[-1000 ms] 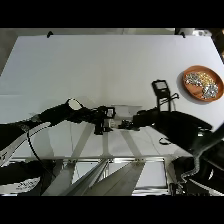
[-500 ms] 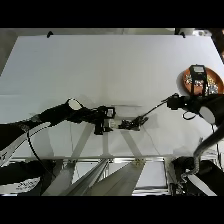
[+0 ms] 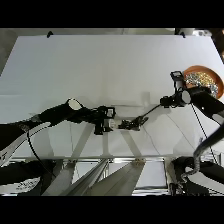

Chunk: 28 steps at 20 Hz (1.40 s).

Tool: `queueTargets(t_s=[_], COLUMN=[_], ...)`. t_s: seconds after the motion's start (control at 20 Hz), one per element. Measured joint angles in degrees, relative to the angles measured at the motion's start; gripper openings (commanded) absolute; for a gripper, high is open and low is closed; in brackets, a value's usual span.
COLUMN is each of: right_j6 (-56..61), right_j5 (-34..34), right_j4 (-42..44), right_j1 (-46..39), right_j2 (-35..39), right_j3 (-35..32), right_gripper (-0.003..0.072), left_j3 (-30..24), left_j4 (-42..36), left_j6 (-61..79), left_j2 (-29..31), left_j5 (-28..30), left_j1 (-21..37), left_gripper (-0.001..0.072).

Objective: Fold the box and place the chain.

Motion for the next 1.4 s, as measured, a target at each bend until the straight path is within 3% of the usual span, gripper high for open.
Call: queueTargets(t_s=[0.2,0.4,0.55,0.65,0.75,0.8,1.15,1.2,1.25,1.3,1.4], right_j6=[-2.3,-4.0,-4.5,-4.8,-5.3,-5.6,-6.1,-6.1,-6.1,-6.1,-6.3], right_j5=[-3.7,-2.9,-2.7,-2.0,-1.5,-1.4,1.8,3.0,2.2,2.7,4.2], right_j4=[2.3,2.8,3.0,3.4,3.8,3.8,2.8,2.7,2.6,2.5,2.5], right_j1=[0.2,0.3,0.3,0.7,1.6,1.9,3.0,3.0,3.1,3.1,3.1], right_j2=[-1.6,-3.1,-4.2,-4.9,-5.3,-5.4,-3.0,-2.2,-1.4,-0.7,0.0], right_j3=[1.2,1.5,1.7,1.7,1.7,1.7,1.5,1.5,1.6,1.7,1.6], right_gripper=[0.0455,0.0451,0.0369,0.0219,0.0022,0.0013,0.0013,0.0048,0.0187,0.0261,0.0261], left_j3=[0.0,0.0,0.0,0.0,0.0,0.0,0.0,0.0,0.0,0.0,0.0], left_j4=[0.0,0.0,0.0,0.0,0.0,0.0,0.0,0.0,0.0,0.0,0.0], left_j6=[0.0,0.0,0.0,0.0,0.0,0.0,0.0,0.0,0.0,0.0,0.0], left_j2=[0.0,0.0,0.0,0.0,0.0,0.0,0.0,0.0,0.0,0.0,0.0], left_j5=[0.0,0.0,0.0,0.0,0.0,0.0,0.0,0.0,0.0,0.0,0.0], left_j1=[0.0,0.0,0.0,0.0,0.0,0.0,0.0,0.0,0.0,0.0,0.0], left_gripper=[0.0338,0.0338,0.0338,0.0338,0.0338,0.0338,0.0338,0.0338,0.0338,0.0338,0.0338])
